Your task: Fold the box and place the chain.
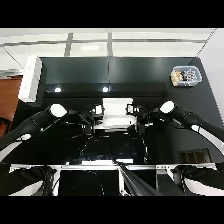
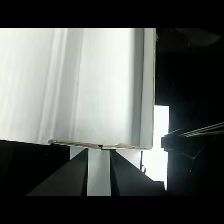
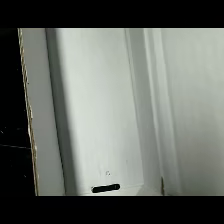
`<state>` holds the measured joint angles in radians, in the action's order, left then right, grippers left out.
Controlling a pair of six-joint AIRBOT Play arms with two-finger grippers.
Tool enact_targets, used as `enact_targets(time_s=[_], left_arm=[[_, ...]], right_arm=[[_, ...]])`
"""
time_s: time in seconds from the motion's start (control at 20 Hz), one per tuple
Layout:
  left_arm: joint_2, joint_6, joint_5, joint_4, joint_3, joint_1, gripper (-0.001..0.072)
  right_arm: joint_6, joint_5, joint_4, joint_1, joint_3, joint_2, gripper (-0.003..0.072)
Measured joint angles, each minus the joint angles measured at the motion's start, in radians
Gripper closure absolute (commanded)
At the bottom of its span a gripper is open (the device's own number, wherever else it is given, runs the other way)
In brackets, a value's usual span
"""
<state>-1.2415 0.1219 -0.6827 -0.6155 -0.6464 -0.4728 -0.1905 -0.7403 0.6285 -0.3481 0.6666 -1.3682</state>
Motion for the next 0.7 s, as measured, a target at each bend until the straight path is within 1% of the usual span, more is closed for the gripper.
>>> enact_targets(time_s=[0.3, 0.5, 0.6, 0.65, 0.7], left_arm=[[-0.052, 0.003, -0.002, 0.177, -0.002, -0.001, 0.0549], [-0.069, 0.003, -0.002, 0.214, -0.002, -0.001, 0.0552], [-0.072, 0.003, -0.001, 0.221, -0.002, -0.001, 0.0577], [-0.072, 0.003, -0.001, 0.224, -0.002, -0.001, 0.0517], [-0.073, 0.003, -0.002, 0.227, -0.002, -0.001, 0.0324]], right_arm=[[0.0, 0.0, 0.0, 0.0, 0.0, 0.0, 0.0441], [0.0, 0.0, 0.0, 0.0, 0.0, 0.0, 0.0441], [0.0, 0.0, 0.0, 0.0, 0.0, 0.0, 0.0441], [0.0, 0.0, 0.0, 0.0, 0.0, 0.0, 0.0441], [0.0, 0.0, 0.0, 0.0, 0.0, 0.0, 0.0441]])
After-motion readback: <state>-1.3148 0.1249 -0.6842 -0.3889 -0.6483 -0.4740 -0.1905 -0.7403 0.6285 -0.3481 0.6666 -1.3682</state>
